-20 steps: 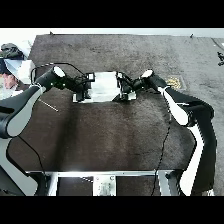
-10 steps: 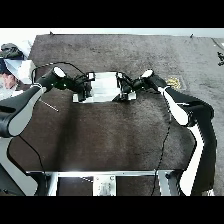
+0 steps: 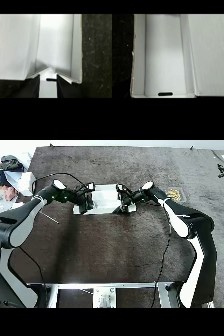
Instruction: Fold the box and place the chain.
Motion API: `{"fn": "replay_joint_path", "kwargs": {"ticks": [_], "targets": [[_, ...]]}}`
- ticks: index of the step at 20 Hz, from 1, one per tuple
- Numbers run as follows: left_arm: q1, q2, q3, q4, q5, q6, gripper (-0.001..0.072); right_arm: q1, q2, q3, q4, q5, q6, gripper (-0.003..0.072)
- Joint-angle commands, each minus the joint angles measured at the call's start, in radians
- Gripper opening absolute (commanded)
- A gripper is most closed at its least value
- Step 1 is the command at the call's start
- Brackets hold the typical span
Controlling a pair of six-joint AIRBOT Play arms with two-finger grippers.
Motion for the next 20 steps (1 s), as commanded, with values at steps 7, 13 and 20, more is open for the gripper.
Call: {"fn": "replay_joint_path", "kwargs": {"ticks": [7,13,20], "targets": [[-0.001,-0.042,-0.002,-0.14,-0.012,0.105,0.0258,0.001,0.0,0.001,0.001,0.0,0.0,0.0534],[-0.001,-0.042,-0.002,-0.115,-0.006,0.103,0.0717,0.001,0.0,0.001,0.001,0.0,0.0,0.0533],[0.001,-0.042,-0.002,-0.049,-0.012,0.089,0.0104,0.001,0.0,0.001,0.001,0.0,0.0,0.0533]]}}
